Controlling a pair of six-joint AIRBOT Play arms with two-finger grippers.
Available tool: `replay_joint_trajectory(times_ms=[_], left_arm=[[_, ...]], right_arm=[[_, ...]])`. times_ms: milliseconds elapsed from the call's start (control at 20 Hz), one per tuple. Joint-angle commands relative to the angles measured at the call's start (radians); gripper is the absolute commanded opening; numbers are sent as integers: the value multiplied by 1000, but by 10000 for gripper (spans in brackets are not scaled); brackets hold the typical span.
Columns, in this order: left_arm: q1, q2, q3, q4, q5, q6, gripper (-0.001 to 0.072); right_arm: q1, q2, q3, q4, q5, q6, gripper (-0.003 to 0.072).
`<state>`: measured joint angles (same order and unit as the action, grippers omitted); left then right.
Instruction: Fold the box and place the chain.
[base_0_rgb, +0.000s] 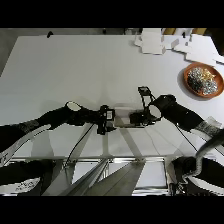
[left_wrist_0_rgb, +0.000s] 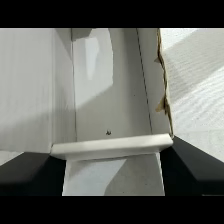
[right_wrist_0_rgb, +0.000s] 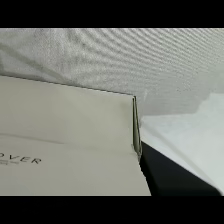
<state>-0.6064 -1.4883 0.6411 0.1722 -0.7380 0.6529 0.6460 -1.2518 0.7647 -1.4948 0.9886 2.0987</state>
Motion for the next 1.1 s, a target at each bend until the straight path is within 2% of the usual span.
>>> replay_joint_trajectory(times_ms=[0,100,150,200,350,400,500,700,750,800,850,1050], left_arm=[[0,1,1,0,0,1,214],[0,1,1,0,1,1,214],[0,1,1,0,1,1,214],[0,1,1,0,0,1,214],[0,1,1,0,1,1,214],[0,1,1,0,1,1,214],[0,1,1,0,1,1,214],[0,1,1,0,0,1,214],[0,1,1,0,1,1,214],[0,1,1,0,1,1,214],[0,1,1,0,1,1,214],[0,1,1,0,1,1,214]], right_arm=[[1,-17,0,6,-1,30,267],[1,-18,0,5,0,41,154],[1,-18,0,5,0,41,131],[1,-18,0,5,0,41,30],[1,-18,0,5,-2,41,20],[1,-18,0,5,-3,41,25],[1,-18,0,4,-5,41,188],[1,5,0,-24,16,38,194],[1,25,0,-49,29,18,238],[1,53,0,-73,49,0,318],[1,88,0,-82,78,-28,335],[1,227,4,-87,236,-157,335]])
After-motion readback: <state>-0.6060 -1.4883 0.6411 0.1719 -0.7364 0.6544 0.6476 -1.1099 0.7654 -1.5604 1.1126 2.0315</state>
